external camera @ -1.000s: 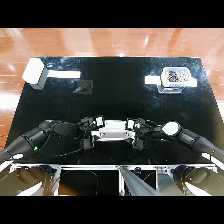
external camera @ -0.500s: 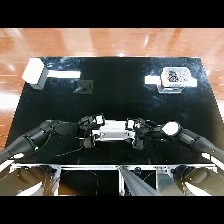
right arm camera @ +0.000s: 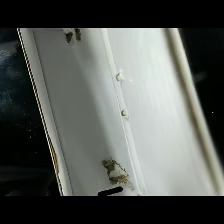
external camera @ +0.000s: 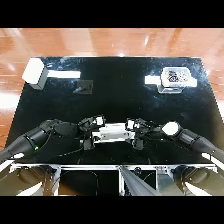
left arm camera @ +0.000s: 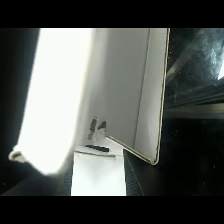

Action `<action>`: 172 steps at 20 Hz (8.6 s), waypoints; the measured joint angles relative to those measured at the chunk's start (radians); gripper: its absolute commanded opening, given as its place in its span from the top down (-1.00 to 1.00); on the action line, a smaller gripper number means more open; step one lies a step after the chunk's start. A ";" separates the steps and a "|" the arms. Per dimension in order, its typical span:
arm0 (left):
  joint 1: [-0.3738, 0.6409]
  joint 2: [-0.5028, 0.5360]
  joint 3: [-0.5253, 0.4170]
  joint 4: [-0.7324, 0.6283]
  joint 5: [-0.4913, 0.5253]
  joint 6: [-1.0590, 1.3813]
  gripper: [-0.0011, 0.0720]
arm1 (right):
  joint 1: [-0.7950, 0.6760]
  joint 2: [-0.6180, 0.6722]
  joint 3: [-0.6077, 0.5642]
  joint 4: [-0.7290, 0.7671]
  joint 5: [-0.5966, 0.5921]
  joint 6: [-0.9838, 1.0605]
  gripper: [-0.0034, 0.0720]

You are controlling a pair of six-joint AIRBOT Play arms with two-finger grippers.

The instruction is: Fold the box and place the chain.

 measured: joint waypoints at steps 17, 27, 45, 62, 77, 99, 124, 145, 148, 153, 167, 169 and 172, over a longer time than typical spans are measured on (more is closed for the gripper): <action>0.111 0.004 0.000 -0.005 0.040 0.000 -0.19 | 0.000 0.000 0.000 0.001 -0.001 0.001 -0.68; 0.142 0.004 0.000 -0.016 0.091 0.114 -0.18 | 0.000 0.000 0.000 0.000 0.000 0.003 -0.68; 0.016 -0.015 0.000 -0.031 -0.109 0.201 0.15 | 0.000 0.000 0.000 0.001 0.000 0.003 -0.68; 0.006 -0.032 0.001 -0.092 -0.094 0.201 0.18 | 0.000 0.000 0.000 -0.001 0.000 0.003 -0.68; -0.008 -0.088 0.063 -0.115 -0.045 0.201 0.18 | 0.000 0.000 0.000 0.000 0.000 0.002 -0.68; 0.001 -0.085 0.064 -0.108 -0.077 0.191 0.91 | 0.000 -0.002 0.000 0.002 0.000 0.003 -0.68; 0.504 -0.087 0.062 0.034 0.307 -0.970 0.92 | 0.000 -0.002 0.000 0.000 -0.001 0.003 -0.68; 0.320 -0.261 0.170 -0.132 0.413 -0.899 -0.40 | 0.000 -0.016 0.000 0.012 -0.001 0.003 -0.68; 0.320 -0.261 0.199 -0.130 0.457 -0.898 -0.72 | -0.001 -0.016 0.000 0.012 -0.001 0.003 -0.68; 0.318 -0.261 0.256 -0.130 0.504 -0.898 -0.73 | 0.000 -0.016 0.000 0.011 -0.001 0.003 -0.68; 0.120 -0.230 0.291 0.019 0.326 -1.095 -0.73 | -0.001 -0.016 0.000 0.011 -0.001 0.003 -0.68; 0.079 -0.222 0.292 0.069 0.280 -1.146 -0.73 | 0.000 -0.016 0.000 0.011 -0.001 0.003 -0.68; 0.011 -0.217 0.292 0.164 0.196 -1.223 -0.72 | 0.000 -0.016 0.000 0.011 0.000 0.003 -0.68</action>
